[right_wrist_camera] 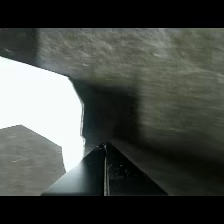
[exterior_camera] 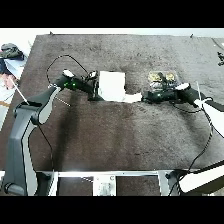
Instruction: Fold the box and place the chain.
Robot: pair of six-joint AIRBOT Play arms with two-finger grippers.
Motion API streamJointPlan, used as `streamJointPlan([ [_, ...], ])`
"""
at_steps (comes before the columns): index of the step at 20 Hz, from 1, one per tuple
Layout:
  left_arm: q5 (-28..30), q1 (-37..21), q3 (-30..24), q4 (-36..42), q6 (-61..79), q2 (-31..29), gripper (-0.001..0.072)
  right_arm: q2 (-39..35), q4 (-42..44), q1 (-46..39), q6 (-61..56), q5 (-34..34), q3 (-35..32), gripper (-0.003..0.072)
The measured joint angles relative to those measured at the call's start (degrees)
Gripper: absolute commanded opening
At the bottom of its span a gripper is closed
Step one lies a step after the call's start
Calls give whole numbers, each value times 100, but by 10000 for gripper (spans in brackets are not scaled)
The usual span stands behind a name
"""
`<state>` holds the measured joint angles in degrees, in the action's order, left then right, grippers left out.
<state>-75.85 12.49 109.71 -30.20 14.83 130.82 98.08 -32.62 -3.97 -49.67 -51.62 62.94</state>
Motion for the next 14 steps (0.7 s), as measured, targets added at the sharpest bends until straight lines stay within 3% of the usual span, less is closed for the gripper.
streamJointPlan([
  [2,0,0,0,0,0,0,456,70,282,125,122,-153,39,16],
  [3,0,0,0,0,0,0,456,90,420,164,157,-186,74,129],
  [4,0,0,0,0,0,0,457,107,529,212,184,-229,125,188],
  [5,0,2,0,0,0,0,457,116,656,258,219,-289,199,195],
  [7,0,0,0,0,0,0,457,131,802,330,243,-341,391,286],
  [12,0,0,0,0,0,0,456,142,957,514,258,-428,787,308],
  [13,2,0,0,0,0,0,457,144,960,555,245,-426,822,490],
  [14,2,0,0,0,0,0,456,151,949,603,225,-404,846,498],
])
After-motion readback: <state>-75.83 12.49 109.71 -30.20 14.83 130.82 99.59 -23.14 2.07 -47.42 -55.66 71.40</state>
